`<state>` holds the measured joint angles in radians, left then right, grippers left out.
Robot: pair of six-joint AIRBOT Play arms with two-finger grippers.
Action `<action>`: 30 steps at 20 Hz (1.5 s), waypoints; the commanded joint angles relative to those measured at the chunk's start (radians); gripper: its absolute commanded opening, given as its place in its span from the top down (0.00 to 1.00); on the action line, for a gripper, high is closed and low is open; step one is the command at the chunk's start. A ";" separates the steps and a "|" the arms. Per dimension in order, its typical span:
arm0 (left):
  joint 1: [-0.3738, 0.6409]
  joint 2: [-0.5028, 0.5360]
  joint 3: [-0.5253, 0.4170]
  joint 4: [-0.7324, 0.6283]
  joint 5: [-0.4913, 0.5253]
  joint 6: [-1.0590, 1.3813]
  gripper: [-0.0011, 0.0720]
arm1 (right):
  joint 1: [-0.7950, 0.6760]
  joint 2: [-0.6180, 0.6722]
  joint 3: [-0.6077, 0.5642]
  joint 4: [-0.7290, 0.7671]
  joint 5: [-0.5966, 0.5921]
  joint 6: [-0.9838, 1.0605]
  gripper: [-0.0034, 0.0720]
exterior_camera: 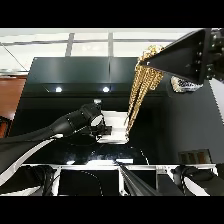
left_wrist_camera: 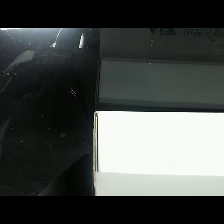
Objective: Fold the box and place the chain.
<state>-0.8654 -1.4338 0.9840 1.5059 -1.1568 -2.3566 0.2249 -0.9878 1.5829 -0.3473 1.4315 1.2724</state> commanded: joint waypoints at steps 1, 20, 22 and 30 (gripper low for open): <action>0.001 0.000 0.001 0.000 0.000 0.000 0.95 | 0.001 0.000 0.000 0.037 -0.030 -0.002 0.95; 0.001 0.000 0.001 0.000 -0.001 0.000 0.95 | 0.102 -0.003 -0.277 -0.209 -0.107 0.014 0.95; 0.001 0.000 0.001 0.000 -0.001 0.000 0.95 | 0.102 -0.003 -0.344 -0.209 -0.119 0.014 0.95; 0.001 0.000 0.001 0.000 -0.001 0.000 0.95 | 0.107 -0.004 -0.441 -0.237 -0.126 0.020 0.95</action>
<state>-0.8654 -1.4338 0.9844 1.5055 -1.1580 -2.3569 0.3275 -0.9916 1.1694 -0.5629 1.3060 1.2873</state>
